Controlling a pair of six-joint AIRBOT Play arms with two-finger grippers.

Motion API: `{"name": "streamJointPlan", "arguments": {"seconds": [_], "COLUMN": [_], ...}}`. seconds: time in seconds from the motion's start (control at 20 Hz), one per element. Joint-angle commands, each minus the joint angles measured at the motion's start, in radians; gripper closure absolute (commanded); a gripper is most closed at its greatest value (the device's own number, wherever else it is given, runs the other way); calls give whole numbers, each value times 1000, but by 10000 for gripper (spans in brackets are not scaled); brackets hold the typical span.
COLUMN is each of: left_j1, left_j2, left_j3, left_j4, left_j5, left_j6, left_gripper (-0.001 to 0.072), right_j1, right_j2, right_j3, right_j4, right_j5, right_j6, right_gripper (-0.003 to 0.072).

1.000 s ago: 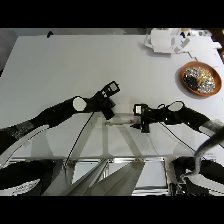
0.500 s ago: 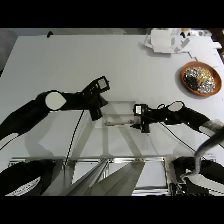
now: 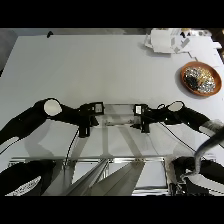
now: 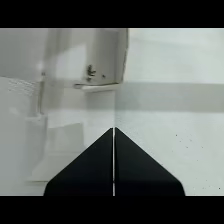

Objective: Fold the box and place the chain.

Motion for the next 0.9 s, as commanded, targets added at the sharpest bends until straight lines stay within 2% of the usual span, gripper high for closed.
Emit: {"name": "streamJointPlan", "arguments": {"seconds": [0.0, 0.15, 0.3, 0.65, 0.85], "left_j1": [13, 34, 68, 85, 85], "left_j2": [-80, -95, -73, -66, -74], "left_j3": [-31, -31, -31, -31, -31], "left_j4": [-39, -35, -37, -100, -114], "left_j5": [8, 36, 63, 72, 155], "left_j6": [107, 109, 172, 479, 488], "left_gripper": [698, 679, 477, 477, 479], "right_j1": [0, 0, 0, 0, 0], "right_j2": [1, 1, 1, 1, 1], "right_j3": [0, 0, 0, 0, 0], "right_j4": [0, 0, 0, 0, 0], "right_j5": [0, 0, 0, 0, 1], "right_j6": [0, 0, 0, 0, 0], "right_gripper": [289, 289, 289, 289, 289]}}
